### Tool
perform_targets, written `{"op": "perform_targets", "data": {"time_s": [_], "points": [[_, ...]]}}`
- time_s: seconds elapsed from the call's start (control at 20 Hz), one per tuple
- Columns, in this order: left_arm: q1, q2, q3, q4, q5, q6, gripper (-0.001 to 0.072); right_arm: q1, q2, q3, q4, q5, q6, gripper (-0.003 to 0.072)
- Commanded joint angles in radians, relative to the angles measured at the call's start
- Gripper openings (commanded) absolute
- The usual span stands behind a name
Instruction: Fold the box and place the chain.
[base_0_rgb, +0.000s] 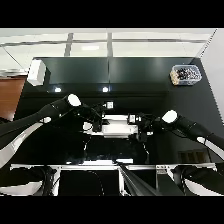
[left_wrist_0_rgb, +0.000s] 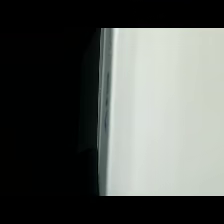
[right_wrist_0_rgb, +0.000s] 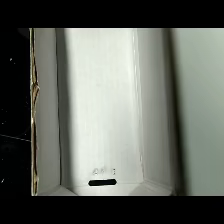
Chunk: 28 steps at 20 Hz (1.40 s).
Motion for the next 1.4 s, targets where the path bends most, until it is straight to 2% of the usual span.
{"op": "perform_targets", "data": {"time_s": [0.0, 1.05, 1.1, 1.15, 1.35], "points": [[0.001, 0.0, 0.0, 0.0, -0.002, 0.0, 0.0025, 0.0, -0.001, 0.001, -0.002, -0.001, 0.003, 0.0636], [0.001, 0.0, 0.0, 0.0, -0.002, 0.0, 0.0025, 0.021, -0.008, 0.006, -0.035, -0.016, 0.037, 0.0635], [0.001, 0.0, 0.0, 0.0, -0.002, 0.0, 0.0025, 0.021, -0.008, 0.006, -0.035, -0.016, 0.036, 0.0522], [0.001, 0.0, 0.0, 0.001, -0.002, 0.0, 0.0025, 0.021, -0.008, 0.006, -0.034, -0.016, 0.037, 0.047], [0.001, 0.0, 0.0, 0.0, -0.003, -0.003, 0.0025, 0.021, -0.008, 0.006, -0.034, -0.016, 0.036, 0.047]]}}
